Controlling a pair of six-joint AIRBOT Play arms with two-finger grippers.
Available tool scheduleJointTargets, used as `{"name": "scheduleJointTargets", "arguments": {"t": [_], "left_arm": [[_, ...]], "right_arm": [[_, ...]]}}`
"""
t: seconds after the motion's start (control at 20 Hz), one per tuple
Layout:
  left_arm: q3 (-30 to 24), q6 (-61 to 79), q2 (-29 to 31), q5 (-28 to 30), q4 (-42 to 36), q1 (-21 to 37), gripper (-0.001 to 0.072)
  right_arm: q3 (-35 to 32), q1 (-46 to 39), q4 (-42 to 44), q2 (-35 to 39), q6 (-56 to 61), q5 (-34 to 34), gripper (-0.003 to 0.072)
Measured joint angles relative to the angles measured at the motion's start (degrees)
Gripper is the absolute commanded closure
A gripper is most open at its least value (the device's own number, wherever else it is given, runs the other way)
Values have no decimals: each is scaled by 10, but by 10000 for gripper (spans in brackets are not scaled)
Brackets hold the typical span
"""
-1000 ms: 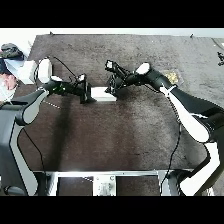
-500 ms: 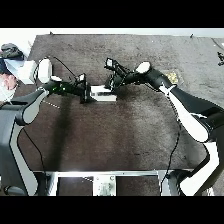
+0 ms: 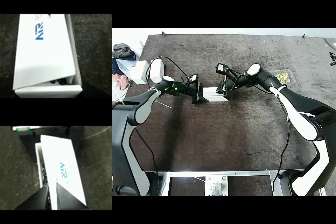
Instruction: Fold the box and place the chain.
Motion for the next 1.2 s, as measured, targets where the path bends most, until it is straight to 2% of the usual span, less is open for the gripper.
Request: {"name": "scheduleJointTargets", "arguments": {"t": [0.1, 0.15, 0.2, 0.5, 0.75, 0.8, 0.85, 0.9, 1.2], "left_arm": [[0, 0, 0, 0, 0, 0, 157], [0, 0, 0, 0, 0, 0, 157], [0, 0, 0, 0, 0, 0, 157], [0, 0, 0, 2, 0, 0, 157], [0, 0, 0, 3, 0, 0, 157], [0, 0, 0, 3, 0, 0, 157], [0, 0, 0, 3, 0, 0, 157], [0, 0, 0, 3, 0, 0, 157], [0, 0, 0, 4, 0, 0, 157]], "right_arm": [[0, 0, -4, 0, 4, 5, 583], [-1, 0, -5, -1, 6, 9, 517], [-1, 0, -7, -2, 10, 15, 403], [-2, -5, -5, -9, 22, 30, 391], [-1, -31, 65, -1, 24, 31, 392], [-1, -35, 85, 1, 24, 40, 397], [-1, -40, 99, 1, 24, 47, 617], [-1, -44, 110, 2, 22, 48, 676], [0, -51, 137, -17, 57, 62, 676]]}}
